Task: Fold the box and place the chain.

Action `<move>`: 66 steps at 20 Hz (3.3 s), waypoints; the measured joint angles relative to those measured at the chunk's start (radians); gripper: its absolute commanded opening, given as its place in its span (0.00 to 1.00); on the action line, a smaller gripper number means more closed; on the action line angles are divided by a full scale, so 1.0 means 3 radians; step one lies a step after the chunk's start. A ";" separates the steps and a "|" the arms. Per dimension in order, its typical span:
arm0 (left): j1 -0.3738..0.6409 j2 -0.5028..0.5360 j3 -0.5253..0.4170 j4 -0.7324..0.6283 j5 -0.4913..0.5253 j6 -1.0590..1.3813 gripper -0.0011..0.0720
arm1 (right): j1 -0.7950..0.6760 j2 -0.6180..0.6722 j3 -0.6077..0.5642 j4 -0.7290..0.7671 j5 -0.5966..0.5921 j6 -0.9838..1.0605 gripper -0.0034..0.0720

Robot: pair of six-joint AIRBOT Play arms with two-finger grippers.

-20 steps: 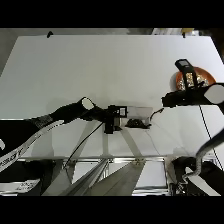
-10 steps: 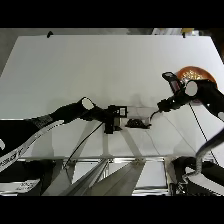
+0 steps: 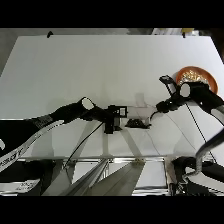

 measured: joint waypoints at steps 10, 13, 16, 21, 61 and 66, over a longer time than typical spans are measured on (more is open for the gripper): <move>0.0000 0.0000 0.0000 0.0000 0.0000 0.0000 0.55 | -0.0004 -0.0144 -0.0013 -0.0046 -0.0017 0.0092 0.07; 0.0000 0.0000 0.0000 0.0000 0.0000 0.0000 0.55 | 0.0001 -0.0111 -0.0024 -0.0048 -0.0008 0.0090 0.06; 0.0000 0.0000 0.0000 0.0000 0.0000 0.0000 0.55 | 0.0004 0.0074 -0.0033 -0.0031 0.0135 0.0094 0.06; 0.0000 0.0000 0.0000 0.0000 0.0000 0.0000 0.55 | 0.0004 0.0546 -0.0023 -0.0027 0.0164 0.0095 0.07; 0.0000 0.0000 0.0000 0.0000 0.0000 0.0000 0.55 | 0.0170 0.1308 -0.0338 0.0571 0.0253 -0.0146 0.07; 0.0000 0.0000 0.0000 0.0000 0.0000 0.0000 0.55 | 0.0381 0.1699 -0.0338 0.1233 0.0516 -0.0520 0.07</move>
